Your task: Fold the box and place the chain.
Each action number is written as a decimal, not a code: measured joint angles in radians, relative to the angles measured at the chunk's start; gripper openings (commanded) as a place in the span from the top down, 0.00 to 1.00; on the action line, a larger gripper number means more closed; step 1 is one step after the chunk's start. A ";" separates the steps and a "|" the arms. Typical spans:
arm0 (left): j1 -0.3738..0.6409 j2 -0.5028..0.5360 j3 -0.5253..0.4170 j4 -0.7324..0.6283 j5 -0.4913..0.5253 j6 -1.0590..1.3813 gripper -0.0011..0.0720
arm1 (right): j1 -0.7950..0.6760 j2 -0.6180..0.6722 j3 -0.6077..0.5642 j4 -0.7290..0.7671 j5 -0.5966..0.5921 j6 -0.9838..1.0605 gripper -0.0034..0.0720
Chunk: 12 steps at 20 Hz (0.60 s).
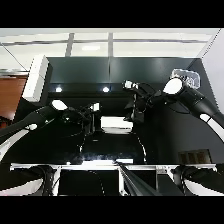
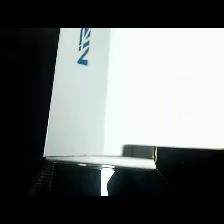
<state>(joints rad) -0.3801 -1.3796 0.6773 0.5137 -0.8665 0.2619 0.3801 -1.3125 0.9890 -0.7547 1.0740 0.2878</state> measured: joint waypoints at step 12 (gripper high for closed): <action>0.000 0.000 0.000 0.000 0.000 0.000 0.33 | 0.024 -0.005 -0.011 -0.009 0.069 -0.015 0.08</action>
